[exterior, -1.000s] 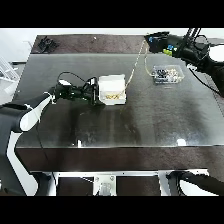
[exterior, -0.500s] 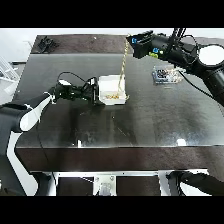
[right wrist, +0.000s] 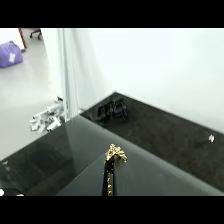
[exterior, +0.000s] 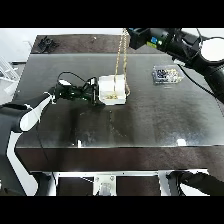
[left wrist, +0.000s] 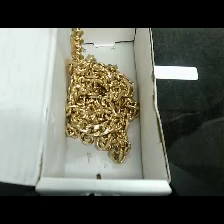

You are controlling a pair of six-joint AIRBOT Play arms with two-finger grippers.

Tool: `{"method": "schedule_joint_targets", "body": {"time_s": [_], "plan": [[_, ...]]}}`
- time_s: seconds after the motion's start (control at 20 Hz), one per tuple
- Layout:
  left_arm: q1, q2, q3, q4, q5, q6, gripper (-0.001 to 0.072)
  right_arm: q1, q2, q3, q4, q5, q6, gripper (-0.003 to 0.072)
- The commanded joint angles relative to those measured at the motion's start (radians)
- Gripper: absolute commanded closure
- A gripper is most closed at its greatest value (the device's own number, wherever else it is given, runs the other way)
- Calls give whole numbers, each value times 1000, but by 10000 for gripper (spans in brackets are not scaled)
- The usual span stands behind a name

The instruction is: Fold the box and place the chain.

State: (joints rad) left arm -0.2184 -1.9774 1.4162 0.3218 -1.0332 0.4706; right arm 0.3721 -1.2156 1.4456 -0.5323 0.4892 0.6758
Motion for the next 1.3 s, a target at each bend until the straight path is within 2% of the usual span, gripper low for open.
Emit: {"method": "schedule_joint_targets", "body": {"time_s": [0.0,0.45,0.8,1.0,1.25], "plan": [[1,0,0,0,0,0,354,33,1,68,0,-11,-31,683],[1,0,0,0,0,0,354,38,-7,95,-3,-22,-34,683],[1,0,0,0,0,0,354,39,-81,77,0,-9,24,683],[1,0,0,0,1,0,354,38,-131,-16,-2,-10,27,683],[1,0,0,0,0,0,353,38,-181,-208,8,-10,27,683]]}}
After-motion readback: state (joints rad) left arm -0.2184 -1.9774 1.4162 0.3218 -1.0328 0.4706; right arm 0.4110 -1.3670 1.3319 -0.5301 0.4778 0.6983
